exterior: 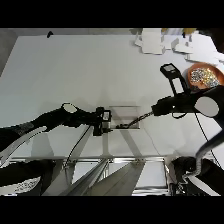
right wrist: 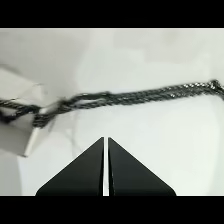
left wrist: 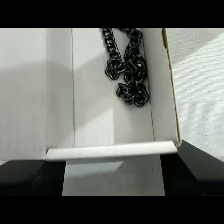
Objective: Fold the box and place the chain.
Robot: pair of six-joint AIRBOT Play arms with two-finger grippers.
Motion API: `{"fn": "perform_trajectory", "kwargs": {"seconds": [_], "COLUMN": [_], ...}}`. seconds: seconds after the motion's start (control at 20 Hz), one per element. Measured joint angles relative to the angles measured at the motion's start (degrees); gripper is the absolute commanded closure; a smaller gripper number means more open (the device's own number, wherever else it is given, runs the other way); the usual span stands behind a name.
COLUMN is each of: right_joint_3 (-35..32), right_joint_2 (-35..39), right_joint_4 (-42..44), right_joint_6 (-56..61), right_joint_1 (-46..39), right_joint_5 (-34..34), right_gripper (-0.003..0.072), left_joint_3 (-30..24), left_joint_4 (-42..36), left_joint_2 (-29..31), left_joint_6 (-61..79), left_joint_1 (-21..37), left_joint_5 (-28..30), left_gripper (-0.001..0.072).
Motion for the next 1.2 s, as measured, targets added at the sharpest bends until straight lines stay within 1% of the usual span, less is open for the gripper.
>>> {"fn": "perform_trajectory", "kwargs": {"seconds": [0.05, 0.1, 0.15, 0.25, 0.45, 0.65, 1.05, 1.2], "right_joint_3": [-0.3, -0.7, -1.1, -2.0, -2.8, -3.0, -3.1, -3.1], "right_joint_2": [-1.0, -2.3, -3.6, -6.6, -12.9, -17.7, -22.9, -23.4], "right_joint_4": [-0.3, -0.6, -0.9, -0.8, -1.1, -1.1, -1.1, -1.1], "right_joint_6": [0.1, 0.3, 0.5, 0.8, 1.1, 1.4, 2.9, 2.9], "right_joint_1": [-1.2, -2.1, -2.7, -3.5, -4.2, -4.3, -4.4, -4.4], "right_joint_5": [0.1, -0.2, -0.7, -1.9, -3.7, -5.4, -8.1, -9.2], "right_gripper": [0.0537, 0.0482, 0.0479, 0.0423, 0.0424, 0.0425, 0.0427, 0.0448], "left_joint_3": [0.0, 0.0, 0.0, 0.0, 0.0, 0.0, 0.0, 0.0], "left_joint_4": [0.0, 0.0, 0.0, 0.0, 0.0, 0.0, 0.0, 0.0], "left_joint_2": [0.0, 0.0, 0.0, 0.0, 0.0, 0.0, 0.0, 0.0], "left_joint_6": [0.0, 0.0, 0.0, 0.0, 0.0, 0.0, 0.0, 0.0], "left_joint_1": [0.0, 0.0, 0.0, 0.0, 0.0, 0.0, 0.0, 0.0], "left_joint_5": [0.0, 0.0, 0.0, 0.0, 0.0, 0.0, 0.0, 0.0], "left_gripper": [0.0499, 0.0499, 0.0499, 0.0499, 0.0499, 0.0499, 0.0499, 0.0499]}}
